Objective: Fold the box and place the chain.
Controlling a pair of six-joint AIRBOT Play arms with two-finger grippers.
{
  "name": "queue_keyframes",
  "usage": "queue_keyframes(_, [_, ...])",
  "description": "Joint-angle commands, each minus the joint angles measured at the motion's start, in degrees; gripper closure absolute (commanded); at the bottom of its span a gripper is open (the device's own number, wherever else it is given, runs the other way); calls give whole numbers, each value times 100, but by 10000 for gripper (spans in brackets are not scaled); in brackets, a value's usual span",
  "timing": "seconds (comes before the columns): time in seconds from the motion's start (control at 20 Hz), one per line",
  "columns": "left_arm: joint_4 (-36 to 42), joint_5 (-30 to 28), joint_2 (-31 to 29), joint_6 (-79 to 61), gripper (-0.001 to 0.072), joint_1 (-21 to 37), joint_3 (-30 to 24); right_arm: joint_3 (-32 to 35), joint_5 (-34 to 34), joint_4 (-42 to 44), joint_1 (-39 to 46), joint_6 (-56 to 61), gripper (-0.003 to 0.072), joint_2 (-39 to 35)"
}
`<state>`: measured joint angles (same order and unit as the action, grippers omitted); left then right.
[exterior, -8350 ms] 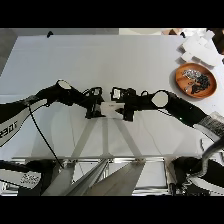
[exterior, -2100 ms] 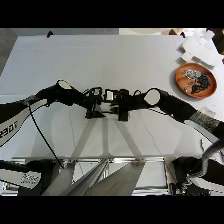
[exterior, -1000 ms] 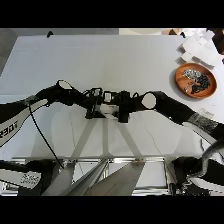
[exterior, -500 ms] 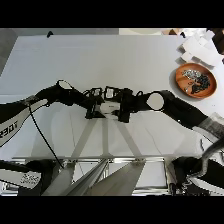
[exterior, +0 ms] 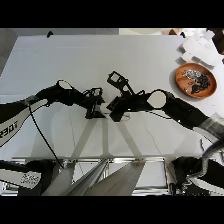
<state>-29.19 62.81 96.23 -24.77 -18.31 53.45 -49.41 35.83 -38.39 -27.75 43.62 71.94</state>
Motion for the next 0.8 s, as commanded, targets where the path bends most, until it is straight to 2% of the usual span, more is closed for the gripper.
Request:
queue_keyframes(0.0, [0, 0, -4, -2, 432, 0, 0, 243, -326, 1285, 2, 160, 676, 313])
queue_keyframes(0.25, [0, 0, -4, 0, 432, 0, 0, 691, -413, 1329, 2, 160, 676, 470])
queue_keyframes(0.55, [0, -2, -4, -2, 432, 0, 0, 713, -393, 1331, 2, 160, 677, 579])
queue_keyframes(0.75, [0, 0, -4, -2, 432, 0, 0, 713, -192, 1384, 2, 157, 677, 382])
